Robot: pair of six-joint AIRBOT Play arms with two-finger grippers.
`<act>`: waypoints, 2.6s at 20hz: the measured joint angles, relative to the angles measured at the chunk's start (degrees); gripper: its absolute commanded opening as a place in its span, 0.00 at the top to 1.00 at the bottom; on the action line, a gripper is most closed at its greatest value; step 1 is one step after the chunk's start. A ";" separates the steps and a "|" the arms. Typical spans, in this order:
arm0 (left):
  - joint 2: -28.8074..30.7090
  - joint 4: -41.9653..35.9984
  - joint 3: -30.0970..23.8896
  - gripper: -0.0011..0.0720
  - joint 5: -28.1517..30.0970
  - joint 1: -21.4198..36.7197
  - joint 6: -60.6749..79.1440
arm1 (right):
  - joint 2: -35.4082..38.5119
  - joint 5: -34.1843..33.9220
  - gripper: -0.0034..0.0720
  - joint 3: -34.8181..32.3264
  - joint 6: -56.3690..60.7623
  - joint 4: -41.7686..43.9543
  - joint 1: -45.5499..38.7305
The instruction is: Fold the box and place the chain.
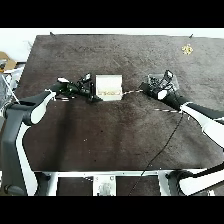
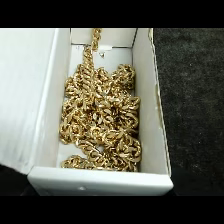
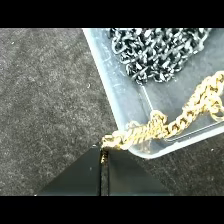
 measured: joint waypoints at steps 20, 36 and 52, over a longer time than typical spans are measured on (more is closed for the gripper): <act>0.00 0.00 0.00 0.42 0.00 0.00 0.00 | 28.00 -9.70 0.95 0.72 -4.11 -10.97 17.49; 0.00 0.02 0.00 0.42 0.02 0.00 0.00 | 13.29 1.90 0.73 4.24 -5.75 -18.25 20.35; 0.00 0.02 0.00 0.42 0.04 0.00 0.00 | -12.96 54.62 0.77 41.90 -65.64 26.56 -5.01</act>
